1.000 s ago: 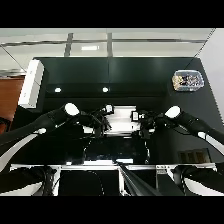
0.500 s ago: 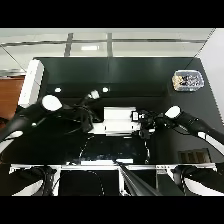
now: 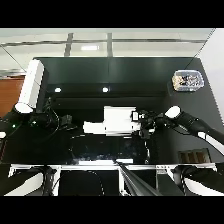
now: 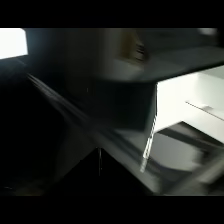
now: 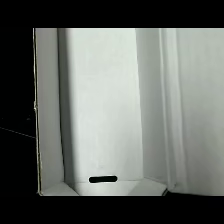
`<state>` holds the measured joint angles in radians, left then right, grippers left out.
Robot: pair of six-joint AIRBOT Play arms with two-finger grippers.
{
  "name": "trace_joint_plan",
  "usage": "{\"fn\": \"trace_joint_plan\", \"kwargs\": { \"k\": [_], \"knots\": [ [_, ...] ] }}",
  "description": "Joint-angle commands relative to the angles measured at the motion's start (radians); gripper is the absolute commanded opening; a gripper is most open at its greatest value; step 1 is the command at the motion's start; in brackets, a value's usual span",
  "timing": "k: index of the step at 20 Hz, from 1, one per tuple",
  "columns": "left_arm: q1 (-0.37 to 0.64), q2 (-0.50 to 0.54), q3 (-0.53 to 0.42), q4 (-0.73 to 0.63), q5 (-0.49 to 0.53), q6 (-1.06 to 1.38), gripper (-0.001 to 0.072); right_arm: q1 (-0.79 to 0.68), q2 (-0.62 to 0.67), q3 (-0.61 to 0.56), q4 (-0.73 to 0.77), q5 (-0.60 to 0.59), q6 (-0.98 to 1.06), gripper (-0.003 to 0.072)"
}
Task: Fold the box and place the chain.
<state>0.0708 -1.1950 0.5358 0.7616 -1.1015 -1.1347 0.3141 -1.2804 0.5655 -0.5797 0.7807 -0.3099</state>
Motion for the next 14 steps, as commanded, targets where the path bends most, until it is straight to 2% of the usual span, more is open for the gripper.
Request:
{"fn": "trace_joint_plan", "kwargs": {
  "k": [1, 5, 8, 13, 14],
  "knots": [
    [0.027, -0.113, -0.046, -0.18, -0.064, 0.04, 0.0025, 0.0, -0.001, 0.0, 0.0, 0.0, 0.0, 0.0231],
    [-0.122, -0.218, -0.024, -0.261, -0.007, 0.101, 0.0026, 0.001, -0.001, 0.0, 0.0, 0.0, 0.0, 0.0231],
    [-0.21, -0.248, 0.008, -0.4, 0.002, 0.194, 0.0026, 0.0, -0.001, 0.0, 0.0, 0.0, 0.0, 0.0231],
    [-0.241, -0.253, 0.058, -0.374, 0.004, 0.197, 0.0027, 0.0, -0.001, 0.0, 0.0, 0.0, 0.0, 0.023],
    [-0.241, -0.253, 0.066, -0.374, -0.008, 0.203, 0.005, 0.0, -0.001, 0.0, 0.0, 0.0, 0.0, 0.0231]
  ]
}}
